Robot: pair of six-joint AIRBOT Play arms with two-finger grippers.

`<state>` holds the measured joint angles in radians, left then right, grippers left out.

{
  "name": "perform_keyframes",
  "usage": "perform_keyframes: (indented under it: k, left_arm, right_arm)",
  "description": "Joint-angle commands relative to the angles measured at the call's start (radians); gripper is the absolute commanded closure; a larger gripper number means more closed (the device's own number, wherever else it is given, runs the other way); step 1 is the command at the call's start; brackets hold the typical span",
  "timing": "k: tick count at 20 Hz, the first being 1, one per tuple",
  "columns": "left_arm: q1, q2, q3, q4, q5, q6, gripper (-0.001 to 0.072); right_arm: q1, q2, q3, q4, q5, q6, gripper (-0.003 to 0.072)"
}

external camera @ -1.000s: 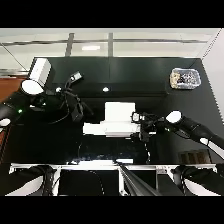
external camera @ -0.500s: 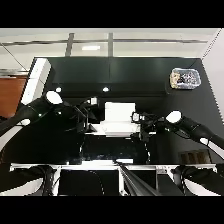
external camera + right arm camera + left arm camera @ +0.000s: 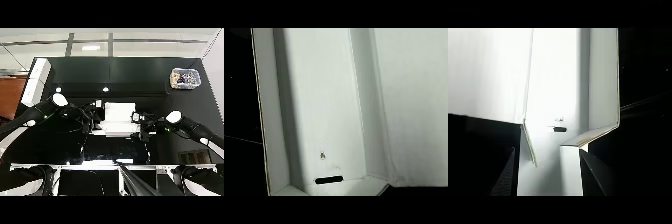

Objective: Fold the box and place the chain.

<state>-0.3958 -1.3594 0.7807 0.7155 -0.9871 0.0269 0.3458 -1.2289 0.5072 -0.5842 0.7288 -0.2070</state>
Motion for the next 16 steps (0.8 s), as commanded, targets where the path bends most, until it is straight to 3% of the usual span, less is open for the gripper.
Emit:
perform_keyframes:
  k: [1, 6, 8, 14, 16]
  left_arm:
    - [-0.003, -0.001, 0.0, -0.021, -0.019, 0.011, 0.0246]
    - [-0.003, -0.001, 0.0, 0.002, -0.03, 0.011, 0.0247]
    - [-0.003, -0.001, 0.0, 0.001, -0.047, 0.011, 0.0375]
    - [-0.019, -0.019, 0.0, -0.069, -0.038, 0.012, 0.0396]
    - [-0.029, -0.032, 0.0, -0.064, -0.039, 0.03, 0.0547]
  right_arm:
    - [0.001, 0.0, 0.0, 0.0, 0.0, 0.0, 0.0668]
    - [0.001, 0.0, 0.0, 0.0, 0.0, 0.0, 0.0668]
    - [0.001, 0.0, 0.0, 0.0, 0.0, 0.0, 0.0668]
    - [0.001, 0.0, 0.0, 0.0, 0.0, 0.001, 0.0668]
    - [0.001, 0.0, 0.0, 0.0, 0.0, 0.001, 0.0668]
